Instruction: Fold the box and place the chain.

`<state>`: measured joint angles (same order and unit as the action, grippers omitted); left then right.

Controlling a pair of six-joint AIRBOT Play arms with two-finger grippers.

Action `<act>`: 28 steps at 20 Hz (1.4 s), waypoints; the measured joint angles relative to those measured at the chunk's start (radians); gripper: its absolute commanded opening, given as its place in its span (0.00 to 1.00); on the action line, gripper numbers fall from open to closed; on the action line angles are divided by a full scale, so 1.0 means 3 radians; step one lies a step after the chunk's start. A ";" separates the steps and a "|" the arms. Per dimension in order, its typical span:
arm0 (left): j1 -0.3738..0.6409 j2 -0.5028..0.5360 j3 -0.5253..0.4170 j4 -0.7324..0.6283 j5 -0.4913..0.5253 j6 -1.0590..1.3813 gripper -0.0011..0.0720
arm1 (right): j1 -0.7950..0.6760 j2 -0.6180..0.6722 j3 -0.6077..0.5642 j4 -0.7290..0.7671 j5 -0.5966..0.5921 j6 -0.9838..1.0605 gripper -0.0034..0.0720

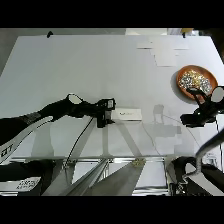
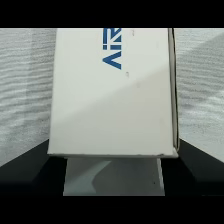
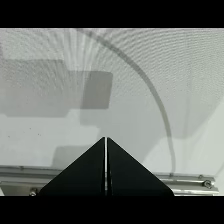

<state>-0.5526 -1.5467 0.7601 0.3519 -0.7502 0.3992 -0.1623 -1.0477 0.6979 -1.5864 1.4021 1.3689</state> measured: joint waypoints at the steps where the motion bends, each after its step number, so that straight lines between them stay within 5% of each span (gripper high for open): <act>1: 0.0000 0.0000 -0.0001 0.0001 -0.0022 -0.0001 0.39 | 0.0000 0.0000 0.0000 -0.0001 0.0000 0.0001 0.07; 10: 0.0020 0.0131 -0.0001 0.0061 -0.0224 0.0000 0.38 | 0.0000 0.0000 0.0000 -0.0008 0.0000 0.0005 0.07; 16: 0.0240 0.0720 -0.0001 0.0397 -0.0155 -0.0398 0.38 | 0.0000 0.0000 0.0000 -0.0006 0.0001 0.0005 0.07; 22: 0.1013 0.1489 -0.0001 0.0949 0.0270 -0.1704 0.39 | 0.0000 0.0000 0.0000 -0.0006 0.0000 0.0004 0.07; 28: 0.2160 0.1629 -0.0001 0.1904 0.0237 -0.3136 0.39 | 0.0000 0.0000 0.0000 -0.0005 0.0000 0.0004 0.07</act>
<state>0.0956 -1.0580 0.7597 0.9230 -0.6792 -0.5415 -0.1623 -1.0477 0.6979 -1.5879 1.4021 1.3701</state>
